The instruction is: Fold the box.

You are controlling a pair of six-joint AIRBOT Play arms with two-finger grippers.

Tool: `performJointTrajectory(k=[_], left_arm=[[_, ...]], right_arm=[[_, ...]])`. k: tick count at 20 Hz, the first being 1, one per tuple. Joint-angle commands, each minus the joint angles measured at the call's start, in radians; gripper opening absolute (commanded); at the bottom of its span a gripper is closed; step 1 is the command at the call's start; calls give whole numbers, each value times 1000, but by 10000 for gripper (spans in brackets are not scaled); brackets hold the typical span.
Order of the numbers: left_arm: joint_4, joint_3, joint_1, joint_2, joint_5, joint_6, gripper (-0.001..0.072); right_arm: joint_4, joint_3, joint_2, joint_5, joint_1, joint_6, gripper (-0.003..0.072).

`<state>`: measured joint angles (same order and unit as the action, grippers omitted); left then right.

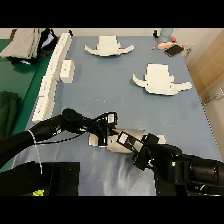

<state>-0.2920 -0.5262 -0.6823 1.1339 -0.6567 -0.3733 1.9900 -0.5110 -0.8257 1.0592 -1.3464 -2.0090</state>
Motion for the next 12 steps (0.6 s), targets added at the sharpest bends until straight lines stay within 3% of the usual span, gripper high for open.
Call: performJointTrajectory(k=[1, 6, 7, 8, 12], left_arm=[[0, -1, 0, 1, 0, 0, 16], [0, -1, 0, 1, 0, 0, 16], [0, -1, 0, 1, 0, 0, 16], [0, -1, 0, 1, 0, 0, 16], [0, -1, 0, 1, 0, 0, 16]], right_arm=[[54, -8, 34, 99, 0, -158, 583], [66, -8, 34, 97, 0, -161, 591], [77, -8, 34, 90, 0, -164, 621], [87, -8, 35, 91, 0, -164, 720], [87, -4, 43, 34, 29, -72, 720]])
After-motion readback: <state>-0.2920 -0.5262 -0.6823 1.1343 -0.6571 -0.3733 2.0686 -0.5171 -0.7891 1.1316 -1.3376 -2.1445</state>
